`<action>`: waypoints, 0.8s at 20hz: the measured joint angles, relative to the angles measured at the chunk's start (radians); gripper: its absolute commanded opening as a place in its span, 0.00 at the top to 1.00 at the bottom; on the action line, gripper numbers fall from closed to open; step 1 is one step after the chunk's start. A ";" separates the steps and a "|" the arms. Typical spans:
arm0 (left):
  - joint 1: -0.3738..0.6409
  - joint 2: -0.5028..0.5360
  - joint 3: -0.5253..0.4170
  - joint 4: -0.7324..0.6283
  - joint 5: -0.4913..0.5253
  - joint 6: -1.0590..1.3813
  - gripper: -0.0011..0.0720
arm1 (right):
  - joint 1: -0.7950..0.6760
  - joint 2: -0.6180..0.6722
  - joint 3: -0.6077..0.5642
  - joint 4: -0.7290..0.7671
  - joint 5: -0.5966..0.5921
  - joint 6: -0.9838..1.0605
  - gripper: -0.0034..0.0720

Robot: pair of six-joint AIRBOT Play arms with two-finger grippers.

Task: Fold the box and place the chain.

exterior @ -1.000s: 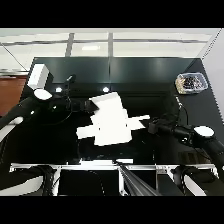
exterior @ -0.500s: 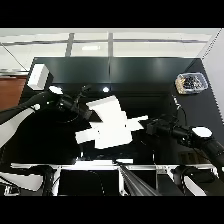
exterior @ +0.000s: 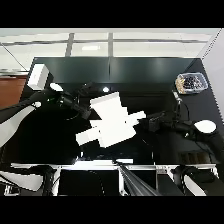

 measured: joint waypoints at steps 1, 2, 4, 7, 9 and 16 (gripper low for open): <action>-0.009 0.013 0.001 0.002 0.008 0.003 0.96 | -0.005 0.000 0.045 -0.078 0.032 0.002 0.06; -0.025 0.035 -0.002 0.001 0.023 0.011 0.96 | -0.008 0.000 0.090 -0.168 0.074 0.003 0.06; -0.072 0.091 -0.017 0.000 0.098 0.064 0.95 | -0.007 0.000 0.153 -0.308 0.130 -0.029 0.06; -0.154 0.149 -0.035 0.002 0.225 0.233 0.95 | 0.031 0.000 0.195 -0.439 0.188 -0.122 0.06; -0.200 0.160 -0.041 0.037 0.300 0.357 0.95 | 0.074 0.000 0.207 -0.488 0.185 -0.192 0.06; -0.258 0.137 -0.046 0.129 0.413 0.498 0.95 | 0.189 -0.043 0.201 -0.557 0.130 -0.332 0.06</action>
